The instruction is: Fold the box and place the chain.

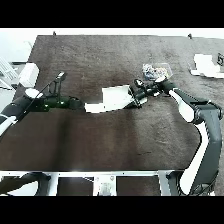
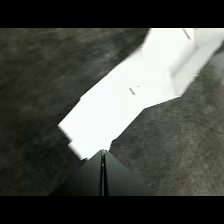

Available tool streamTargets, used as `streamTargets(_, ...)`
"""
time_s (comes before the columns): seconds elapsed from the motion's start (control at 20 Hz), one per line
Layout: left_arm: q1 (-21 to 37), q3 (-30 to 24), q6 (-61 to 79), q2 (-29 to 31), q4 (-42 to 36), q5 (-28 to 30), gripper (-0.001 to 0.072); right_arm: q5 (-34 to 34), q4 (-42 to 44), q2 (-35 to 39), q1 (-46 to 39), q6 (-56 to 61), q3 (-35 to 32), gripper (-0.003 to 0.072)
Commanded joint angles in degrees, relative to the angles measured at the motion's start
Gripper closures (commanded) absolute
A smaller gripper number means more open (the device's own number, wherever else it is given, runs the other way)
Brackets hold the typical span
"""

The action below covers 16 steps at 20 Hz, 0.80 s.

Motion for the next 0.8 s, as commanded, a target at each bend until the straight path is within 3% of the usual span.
streamTargets(0.0,4.31,-3.43,-4.11,-0.20,-2.62,0.42,0.0690,0.02,0.02,0.04,0.07,0.02,0.04,0.0398)
streamTargets(0.25,6.71,-4.50,-4.07,-2.21,-3.56,0.28,0.0691,0.02,0.00,0.04,0.07,0.02,0.04,0.0397)
streamTargets(0.4,6.56,-4.48,1.16,-7.82,-12.48,-2.75,0.0691,0.02,0.00,0.04,0.07,0.02,0.04,0.0397)
streamTargets(0.75,1.14,-0.63,0.61,-14.05,-15.52,-1.86,0.0691,0.02,0.02,0.04,0.07,0.02,0.04,0.0398)
